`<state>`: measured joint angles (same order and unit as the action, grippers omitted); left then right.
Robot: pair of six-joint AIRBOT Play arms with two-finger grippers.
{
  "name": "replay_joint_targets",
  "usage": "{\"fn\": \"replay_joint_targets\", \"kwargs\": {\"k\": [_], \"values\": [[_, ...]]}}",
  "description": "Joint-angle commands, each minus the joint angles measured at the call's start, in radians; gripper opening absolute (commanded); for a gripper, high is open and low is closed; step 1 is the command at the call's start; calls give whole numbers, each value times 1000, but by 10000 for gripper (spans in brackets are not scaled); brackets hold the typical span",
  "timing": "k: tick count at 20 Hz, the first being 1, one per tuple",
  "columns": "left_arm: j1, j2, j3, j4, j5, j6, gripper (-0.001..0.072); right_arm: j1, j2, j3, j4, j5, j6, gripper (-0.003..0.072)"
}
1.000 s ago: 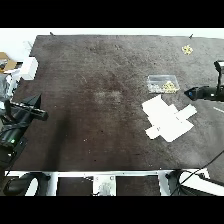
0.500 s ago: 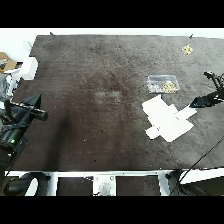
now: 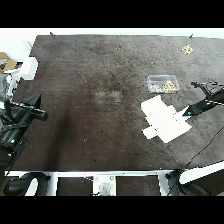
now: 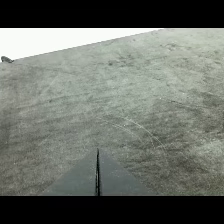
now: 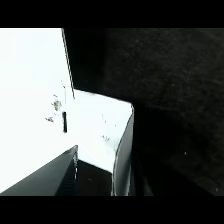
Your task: Fold the box and place the chain.
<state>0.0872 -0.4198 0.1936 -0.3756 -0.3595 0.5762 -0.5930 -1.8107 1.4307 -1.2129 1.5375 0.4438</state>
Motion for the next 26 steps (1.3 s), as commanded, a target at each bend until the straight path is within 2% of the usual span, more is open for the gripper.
{"fn": "replay_joint_targets", "kwargs": {"k": [1, 3, 4, 5, 6, 10, 13, 18, 20, 23, 26], "values": [[1, 1, 0, 0, 0, 0, 11, 0, -31, -2, 19, 4, -53, 296], [1, 1, 0, 0, 0, 0, 11, 0, -43, -2, 59, 8, -56, 295], [1, 1, 0, 0, 0, 0, 11, 0, -51, -2, 82, 17, -60, 239], [1, 1, 0, 0, 0, 0, 11, 0, -57, -2, 108, 36, -68, 100], [1, 1, 0, 0, 0, 0, 11, 0, -60, -2, 127, 82, -84, 7], [1, 1, 0, 0, 0, 0, 11, -13, -56, -6, 193, 211, -18, 4], [1, 1, 0, 0, 0, 0, 12, -37, -19, -109, 394, 256, 42, 3], [1, 1, 0, 0, 0, 0, 11, 55, 163, -481, 587, 97, 50, 3], [1, 1, 0, 0, 0, 0, 11, 125, 225, -608, 702, -4, 37, 3], [1, 1, 0, 0, 0, 0, 11, 269, 264, -721, 853, -199, 1, 4], [1, 1, 0, 0, -1, 1, 11, 428, 264, -732, 1045, -281, -74, 4]]}}
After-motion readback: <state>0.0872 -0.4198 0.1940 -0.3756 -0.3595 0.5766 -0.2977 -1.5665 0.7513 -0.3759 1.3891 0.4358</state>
